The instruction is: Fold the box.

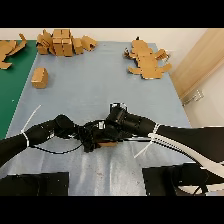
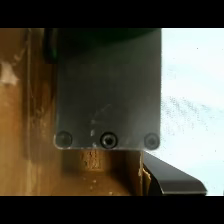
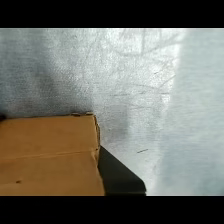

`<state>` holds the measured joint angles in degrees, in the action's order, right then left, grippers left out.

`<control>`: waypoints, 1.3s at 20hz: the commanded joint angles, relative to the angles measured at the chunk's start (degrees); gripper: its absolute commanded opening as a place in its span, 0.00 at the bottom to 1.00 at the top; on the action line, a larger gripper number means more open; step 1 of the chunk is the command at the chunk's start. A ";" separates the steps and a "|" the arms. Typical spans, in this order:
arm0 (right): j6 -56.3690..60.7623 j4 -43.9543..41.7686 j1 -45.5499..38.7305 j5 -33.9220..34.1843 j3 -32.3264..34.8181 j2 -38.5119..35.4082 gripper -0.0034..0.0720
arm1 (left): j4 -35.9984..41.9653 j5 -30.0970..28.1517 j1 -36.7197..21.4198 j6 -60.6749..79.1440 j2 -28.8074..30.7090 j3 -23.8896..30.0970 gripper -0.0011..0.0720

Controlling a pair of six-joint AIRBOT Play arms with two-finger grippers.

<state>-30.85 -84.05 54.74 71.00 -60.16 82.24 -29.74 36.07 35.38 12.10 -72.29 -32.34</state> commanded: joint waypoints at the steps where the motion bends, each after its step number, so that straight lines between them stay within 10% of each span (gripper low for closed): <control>1: -0.04 3.19 0.00 4.74 0.00 -1.16 0.06 | -0.02 0.02 -0.02 0.04 0.02 0.02 0.85; 26: -0.07 5.16 0.02 1.90 1.57 -1.46 0.06 | 0.00 0.92 -0.02 0.24 0.02 -1.01 0.85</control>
<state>-30.89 -78.72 54.70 73.08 -58.63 80.73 -29.76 36.80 35.38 12.34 -72.29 -33.30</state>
